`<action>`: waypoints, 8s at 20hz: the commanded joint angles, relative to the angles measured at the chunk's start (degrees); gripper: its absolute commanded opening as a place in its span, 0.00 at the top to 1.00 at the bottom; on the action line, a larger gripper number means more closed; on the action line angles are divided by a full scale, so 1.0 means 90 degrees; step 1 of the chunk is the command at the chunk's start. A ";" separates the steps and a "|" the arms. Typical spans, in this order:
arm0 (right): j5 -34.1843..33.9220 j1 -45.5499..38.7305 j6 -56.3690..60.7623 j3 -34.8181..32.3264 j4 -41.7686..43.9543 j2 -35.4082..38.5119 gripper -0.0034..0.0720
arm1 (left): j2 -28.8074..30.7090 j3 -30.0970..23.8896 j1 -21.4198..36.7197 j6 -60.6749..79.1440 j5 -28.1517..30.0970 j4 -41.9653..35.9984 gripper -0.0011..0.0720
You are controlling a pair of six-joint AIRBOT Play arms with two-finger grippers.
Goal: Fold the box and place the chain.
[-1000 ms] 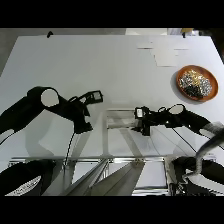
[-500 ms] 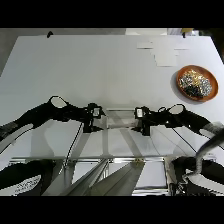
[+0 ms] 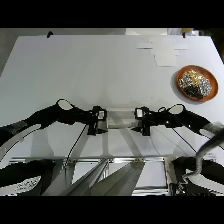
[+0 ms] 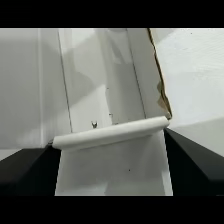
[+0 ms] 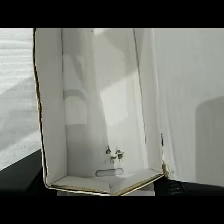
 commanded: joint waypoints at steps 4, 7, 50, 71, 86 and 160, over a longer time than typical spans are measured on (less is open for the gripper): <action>-0.0005 -0.0002 0.0012 0.0000 0.0012 0.0005 0.42 | -0.0075 -0.0005 -0.0090 -0.0272 0.0376 -0.0323 0.02; -0.0005 -0.0002 0.0015 0.0000 0.0012 0.0005 0.42 | -0.0182 -0.0005 -0.0097 -0.0277 0.0447 -0.0486 0.03; -0.1617 -0.0002 0.0085 0.0000 -0.0325 0.0005 0.41 | -0.0238 -0.0005 -0.0289 -0.0272 0.0619 -0.0454 0.80; 0.1741 -0.1093 0.2999 0.0000 -0.2210 0.3060 0.15 | -0.0238 -0.0005 -0.0289 -0.0272 0.0619 -0.0454 0.80; 0.1338 -0.0571 0.2455 -0.0002 -0.0427 0.2994 0.90 | -0.0238 -0.0005 -0.0289 -0.0272 0.0617 -0.0454 0.80; 0.0221 0.0095 0.0702 -0.0022 -0.0935 0.1202 0.50 | -0.0238 -0.0005 -0.0289 -0.0272 0.0619 -0.0454 0.80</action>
